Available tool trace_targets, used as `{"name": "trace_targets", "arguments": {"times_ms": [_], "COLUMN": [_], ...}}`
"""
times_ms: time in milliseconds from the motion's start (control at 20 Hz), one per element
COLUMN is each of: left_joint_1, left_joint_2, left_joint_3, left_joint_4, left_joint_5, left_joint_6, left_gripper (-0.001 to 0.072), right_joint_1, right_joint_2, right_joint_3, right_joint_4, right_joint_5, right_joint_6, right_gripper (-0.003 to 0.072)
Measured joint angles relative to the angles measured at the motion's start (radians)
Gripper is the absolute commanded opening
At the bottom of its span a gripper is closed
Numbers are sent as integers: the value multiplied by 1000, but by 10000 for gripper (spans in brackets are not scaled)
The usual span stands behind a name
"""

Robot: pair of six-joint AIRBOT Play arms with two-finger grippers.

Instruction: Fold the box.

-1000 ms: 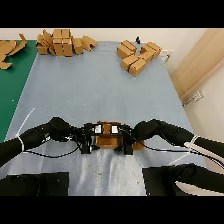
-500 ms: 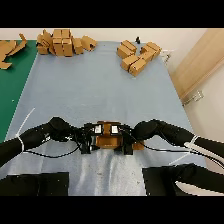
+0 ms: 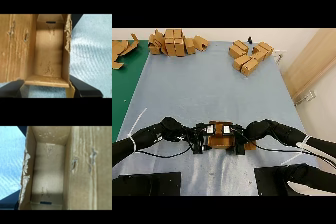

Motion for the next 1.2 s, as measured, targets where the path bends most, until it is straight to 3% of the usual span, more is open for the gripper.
{"name": "trace_targets", "arguments": {"times_ms": [750, 800, 1200], "left_joint_1": [0, 1, 1], "left_joint_2": [0, 0, 0], "left_joint_3": [0, 0, 0], "left_joint_4": [5, 3, 0], "left_joint_5": [-11, -6, 0], "left_joint_6": [2, 1, 0], "left_gripper": [525, 525, 524], "right_joint_1": [1, 0, -32], "right_joint_2": [37, 52, 123], "right_joint_3": [-2, -1, 0], "right_joint_4": [-5, -8, -42], "right_joint_5": [-48, -49, -88], "right_joint_6": [7, 7, 3], "right_gripper": [591, 709, 710]}}
